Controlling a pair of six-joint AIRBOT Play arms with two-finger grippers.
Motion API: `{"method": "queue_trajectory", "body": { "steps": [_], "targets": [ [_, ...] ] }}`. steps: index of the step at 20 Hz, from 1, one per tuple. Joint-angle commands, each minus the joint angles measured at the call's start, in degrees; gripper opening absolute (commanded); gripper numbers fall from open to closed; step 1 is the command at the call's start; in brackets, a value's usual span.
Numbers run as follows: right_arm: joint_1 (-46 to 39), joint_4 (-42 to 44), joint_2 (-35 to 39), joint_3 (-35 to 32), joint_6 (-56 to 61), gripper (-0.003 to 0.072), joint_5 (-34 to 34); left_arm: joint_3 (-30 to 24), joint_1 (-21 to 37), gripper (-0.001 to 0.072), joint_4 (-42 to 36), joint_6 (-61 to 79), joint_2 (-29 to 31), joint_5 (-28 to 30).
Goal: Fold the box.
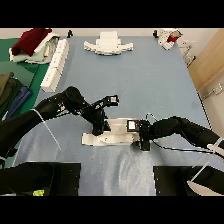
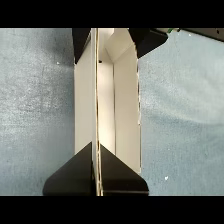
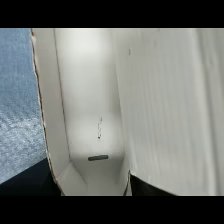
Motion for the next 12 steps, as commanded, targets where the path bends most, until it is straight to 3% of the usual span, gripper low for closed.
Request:
{"method": "queue_trajectory", "body": {
  "steps": [1, 12],
  "targets": [
    [0.1, 0.0, 0.0, 0.0, 0.0, 0.0446, -0.1, 0.0, 0.0, 0.0013, 0.0, 0.0, 0.0, 0.2],
    [0.1, 0.0, 0.0, 0.0, 0.0, 0.0446, -0.1, 0.0, 0.0, 0.0014, 0.0, 0.0, 0.0, 1.6]
  ]
}}
